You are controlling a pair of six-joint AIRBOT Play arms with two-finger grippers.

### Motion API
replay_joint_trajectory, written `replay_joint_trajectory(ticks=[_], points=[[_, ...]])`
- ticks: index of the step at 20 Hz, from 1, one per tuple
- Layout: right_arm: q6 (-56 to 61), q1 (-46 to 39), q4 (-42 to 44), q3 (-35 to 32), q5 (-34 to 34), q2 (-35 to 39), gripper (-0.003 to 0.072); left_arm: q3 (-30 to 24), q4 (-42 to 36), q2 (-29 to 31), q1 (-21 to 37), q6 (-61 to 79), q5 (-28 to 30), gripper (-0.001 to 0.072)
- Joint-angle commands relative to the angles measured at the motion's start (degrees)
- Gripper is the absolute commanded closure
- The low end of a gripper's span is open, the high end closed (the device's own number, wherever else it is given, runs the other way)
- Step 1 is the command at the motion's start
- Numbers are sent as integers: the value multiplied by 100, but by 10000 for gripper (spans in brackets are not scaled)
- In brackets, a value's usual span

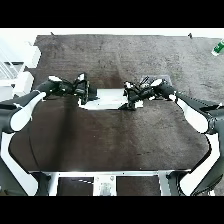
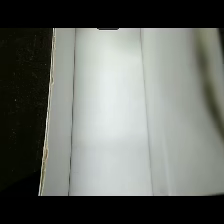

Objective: Fold the box and place the chain.

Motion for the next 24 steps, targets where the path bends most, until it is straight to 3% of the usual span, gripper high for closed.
replay_joint_trajectory(ticks=[1,3,4,5,6,10,13,15,19,22,24], points=[[-2,2,-2,-2,4,2,123,7,-11,131,348,-160,-413,382],[0,2,-2,-2,4,2,124,7,-118,162,538,-243,-708,384],[0,2,-2,-2,4,2,124,7,-201,173,584,-258,-887,444],[-2,2,-2,-2,4,2,123,20,-256,197,610,-256,-1117,624],[-2,2,-2,-2,4,2,123,66,-234,223,610,-275,-1303,686],[-2,2,-2,-2,4,2,124,111,-87,750,592,-1294,-994,692],[0,2,-2,-2,4,2,123,39,507,1327,428,-1825,-841,693],[-2,2,-2,-2,4,2,123,-350,562,1775,304,-1888,-575,693],[-2,2,-2,-2,4,2,123,-1504,538,2555,-142,-1888,697,693],[-2,2,-2,-2,4,2,123,-1934,546,2592,-474,-1886,857,692],[-2,2,-2,-2,4,2,123,-2094,540,2592,-706,-1884,1342,692]])
